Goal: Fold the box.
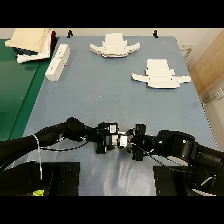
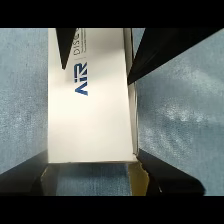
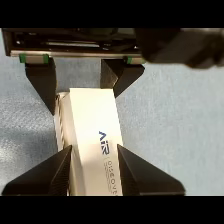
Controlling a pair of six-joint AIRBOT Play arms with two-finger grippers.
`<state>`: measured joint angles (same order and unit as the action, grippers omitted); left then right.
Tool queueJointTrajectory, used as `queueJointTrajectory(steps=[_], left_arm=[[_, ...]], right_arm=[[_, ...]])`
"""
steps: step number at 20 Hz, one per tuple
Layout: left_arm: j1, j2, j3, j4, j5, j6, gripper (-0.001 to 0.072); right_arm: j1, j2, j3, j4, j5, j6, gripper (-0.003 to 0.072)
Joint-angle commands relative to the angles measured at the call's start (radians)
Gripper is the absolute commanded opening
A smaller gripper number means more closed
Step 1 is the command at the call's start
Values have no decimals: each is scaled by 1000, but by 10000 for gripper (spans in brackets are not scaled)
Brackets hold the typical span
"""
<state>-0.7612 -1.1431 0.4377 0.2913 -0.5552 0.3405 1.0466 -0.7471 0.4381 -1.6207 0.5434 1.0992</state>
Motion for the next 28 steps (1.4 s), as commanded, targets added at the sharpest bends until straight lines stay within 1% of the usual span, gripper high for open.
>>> queueJointTrajectory(steps=[1, 2, 3, 7, 12, 15, 17, 18, 19, 20, 21, 22, 23, 24, 26, 27, 28], left_arm=[[0, 0, 0, 1, 3, 0, 348], [0, 0, 0, 1, 3, 0, 349], [0, 0, 0, 1, 3, 0, 348], [0, 0, 0, 1, 3, 0, 348], [0, 0, 0, 1, 3, 0, 349], [0, 0, 0, 1, 3, 0, 349], [0, 0, 0, 1, 3, 0, 349], [0, 0, 0, 1, 3, 0, 348], [0, 0, 0, 1, 3, 0, 348], [0, 0, 0, 1, 3, 0, 348], [0, 0, 0, 1, 3, 0, 349], [0, 0, 0, 1, 3, 0, 348], [0, 0, 0, 1, 3, 0, 349], [0, 0, 0, 1, 3, 0, 349], [0, 0, 0, 1, 3, 0, 349], [0, 0, 0, 1, 3, 0, 349], [0, 0, 0, 1, 3, 0, 349]], right_arm=[[1, 19, 1, 7, -2, 0, 441], [1, 20, 1, 7, -2, 0, 535], [1, 20, 1, 8, 1, 1, 553], [1, 19, 1, 19, 8, 1, 553], [1, 41, 1, 82, 21, 0, 553], [1, 106, 2, 118, 42, 5, 552], [1, 177, 1, 134, 58, 77, 552], [1, 215, 1, 144, 74, 148, 550], [0, 243, 1, 145, 101, 237, 487], [0, 256, -2, 145, 141, 341, 293], [0, 258, -13, 145, 177, 431, -1], [0, 258, -35, 152, 181, 498, 1], [1, 258, -72, 169, 142, 556, 0], [2, 259, -115, 201, 66, 604, 0], [2, 289, -207, 286, -133, 659, 0], [2, 307, -242, 302, -220, 687, 0], [2, 320, -265, 301, -280, 719, 0]])
